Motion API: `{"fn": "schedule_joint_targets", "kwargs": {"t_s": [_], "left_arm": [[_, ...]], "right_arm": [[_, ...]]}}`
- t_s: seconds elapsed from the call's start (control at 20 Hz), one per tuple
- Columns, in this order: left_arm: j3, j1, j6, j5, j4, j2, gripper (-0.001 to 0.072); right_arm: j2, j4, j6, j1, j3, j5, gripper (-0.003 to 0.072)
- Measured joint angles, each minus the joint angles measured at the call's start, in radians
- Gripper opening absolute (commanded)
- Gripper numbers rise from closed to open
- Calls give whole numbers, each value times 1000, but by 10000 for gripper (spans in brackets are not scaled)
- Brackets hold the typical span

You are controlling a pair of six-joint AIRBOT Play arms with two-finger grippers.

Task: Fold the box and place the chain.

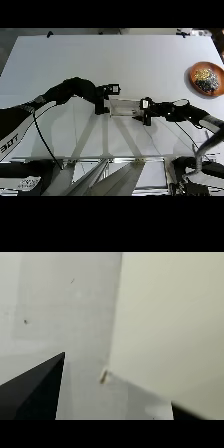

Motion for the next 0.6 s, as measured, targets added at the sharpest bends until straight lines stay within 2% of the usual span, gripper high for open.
{"fn": "schedule_joint_targets", "kwargs": {"t_s": [0.6], "left_arm": [[-28,1,1,8,23,6,714]], "right_arm": [[0,0,0,0,0,0,502]]}}
